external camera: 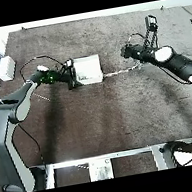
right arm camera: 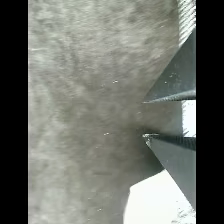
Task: Fold the box and place the chain.
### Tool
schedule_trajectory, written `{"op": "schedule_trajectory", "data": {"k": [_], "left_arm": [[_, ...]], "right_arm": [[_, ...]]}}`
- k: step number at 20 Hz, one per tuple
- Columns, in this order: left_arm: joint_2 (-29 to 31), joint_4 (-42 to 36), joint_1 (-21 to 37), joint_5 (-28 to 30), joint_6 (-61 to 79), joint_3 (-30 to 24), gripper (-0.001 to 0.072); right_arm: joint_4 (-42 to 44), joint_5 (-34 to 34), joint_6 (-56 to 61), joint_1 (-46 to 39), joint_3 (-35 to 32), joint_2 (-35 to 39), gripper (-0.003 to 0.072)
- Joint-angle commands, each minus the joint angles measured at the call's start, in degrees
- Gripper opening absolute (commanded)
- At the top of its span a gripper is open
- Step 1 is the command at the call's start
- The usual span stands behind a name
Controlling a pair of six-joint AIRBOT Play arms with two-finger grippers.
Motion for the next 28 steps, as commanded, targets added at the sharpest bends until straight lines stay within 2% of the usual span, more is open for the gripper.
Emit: {"op": "schedule_trajectory", "data": {"k": [1, 4, 5, 6, 13, 17, 18, 19, 21, 22, 25, 28], "left_arm": [[0.02, 0.02, 0.04, 0.0, 0.02, 0.02, 0.0254], [0.02, 0.02, 0.04, 0.0, 0.02, 0.04, 0.0254], [0.02, 0.02, 0.04, 0.02, 0.02, 0.02, 0.0254], [0.02, 0.02, 0.04, 0.0, 0.02, 0.04, 0.0253], [0.02, 0.02, 0.04, 0.0, 0.02, 0.04, 0.0254], [0.02, 0.02, 0.04, 0.02, 0.02, 0.04, 0.0254], [0.02, 0.02, 0.04, 0.0, 0.02, 0.04, 0.0254], [0.02, 0.02, 0.04, 0.0, 0.02, 0.04, 0.0254], [0.02, 0.02, 0.04, 0.0, 0.02, 0.04, 0.0254], [0.02, 0.02, 0.04, 0.02, 0.02, 0.04, 0.0254], [0.02, 0.02, 0.04, 0.0, 0.02, 0.04, 0.0254], [0.02, 0.02, 0.04, 0.0, 0.02, 0.04, 0.0254]], "right_arm": [[-1.62, 1.66, 0.48, -4.9, -4.98, 1.11, 0.026], [-1.36, -0.7, 2.27, -11.67, -12.87, 0.2, 0.0279], [-0.24, -0.48, 2.25, -13.2, -13.57, -1.53, 0.0338], [0.17, -0.61, 2.21, -13.75, -13.4, -3.5, 0.0339], [2.36, -1.66, 2.25, -10.36, -1.64, -18.25, 0.0338], [4.63, -1.46, 2.23, -9.42, 3.93, -22.29, 0.0337], [4.63, -1.55, 2.23, -9.38, 4.59, -22.6, 0.0321], [4.66, -1.77, 2.25, -9.38, 4.94, -22.58, 0.0202], [4.63, -1.57, 2.23, -9.35, 5.31, -22.38, 0.0106], [4.76, -0.52, 2.25, -9.27, 5.29, -22.08, -0.0004], [4.76, 3.15, 1.86, -7.48, 5.27, -19.19, -0.0008], [4.2, 4.81, 0.48, -3.98, 5.22, -13.22, -0.0008]]}}
